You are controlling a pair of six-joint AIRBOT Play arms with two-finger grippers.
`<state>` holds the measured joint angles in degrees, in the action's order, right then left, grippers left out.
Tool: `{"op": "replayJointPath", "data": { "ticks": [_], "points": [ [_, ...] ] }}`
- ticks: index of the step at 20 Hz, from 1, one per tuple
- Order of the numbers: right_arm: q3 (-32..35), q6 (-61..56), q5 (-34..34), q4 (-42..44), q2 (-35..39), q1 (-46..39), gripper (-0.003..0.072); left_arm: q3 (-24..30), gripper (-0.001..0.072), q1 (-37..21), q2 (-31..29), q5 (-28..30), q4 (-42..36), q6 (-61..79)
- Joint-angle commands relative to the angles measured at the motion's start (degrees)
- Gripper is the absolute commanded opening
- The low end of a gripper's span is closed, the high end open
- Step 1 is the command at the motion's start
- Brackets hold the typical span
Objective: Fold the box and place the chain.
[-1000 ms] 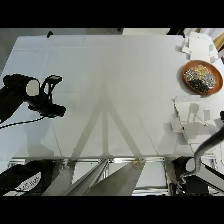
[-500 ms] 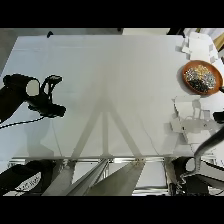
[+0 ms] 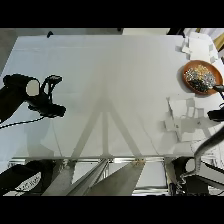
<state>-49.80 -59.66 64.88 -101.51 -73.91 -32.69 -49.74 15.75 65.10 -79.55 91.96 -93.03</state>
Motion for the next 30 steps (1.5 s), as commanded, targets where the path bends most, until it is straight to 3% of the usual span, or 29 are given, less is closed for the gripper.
{"op": "replayJointPath", "data": {
  "ticks": [1, 3, 5, 12, 15, 21, 25, 30],
  "points": [
    [0.15, 4.94, 1.75, 19.39, 4.59, 3.58, 0.0008, 0.02, 0.0010, 0.04, -0.04, 0.00, 0.00, 0.02],
    [2.16, 7.74, 3.74, 34.34, 6.84, 5.42, 0.0007, 0.02, 0.0010, 0.04, -0.04, 0.02, 0.00, 0.02],
    [5.70, 9.53, 3.52, 43.23, 9.97, 9.40, 0.0006, 0.02, 0.0010, 0.04, -0.04, 0.00, 0.00, 0.02],
    [22.03, -3.85, -10.23, 43.45, 31.08, 28.85, 0.0006, 0.02, 0.0010, 0.04, -0.04, 0.00, 0.00, 0.02],
    [27.02, -9.09, -12.31, 43.17, 38.71, 33.99, 0.0007, 0.02, 0.0010, 0.04, -0.04, 0.00, 0.00, 0.02],
    [28.85, -11.04, -11.80, 42.82, 41.75, 37.68, 0.0008, 0.02, 0.0010, 0.04, -0.02, 0.31, -0.94, 0.02],
    [28.85, -11.04, -10.71, 42.84, 41.75, 37.68, 0.0008, 0.02, 0.0010, 0.04, -0.02, 9.14, -1.77, 2.08],
    [28.85, -11.04, -9.64, 42.84, 41.75, 37.68, 0.0009, 0.02, 0.0010, 0.07, 0.15, 22.49, -11.65, 4.31]
  ]
}}
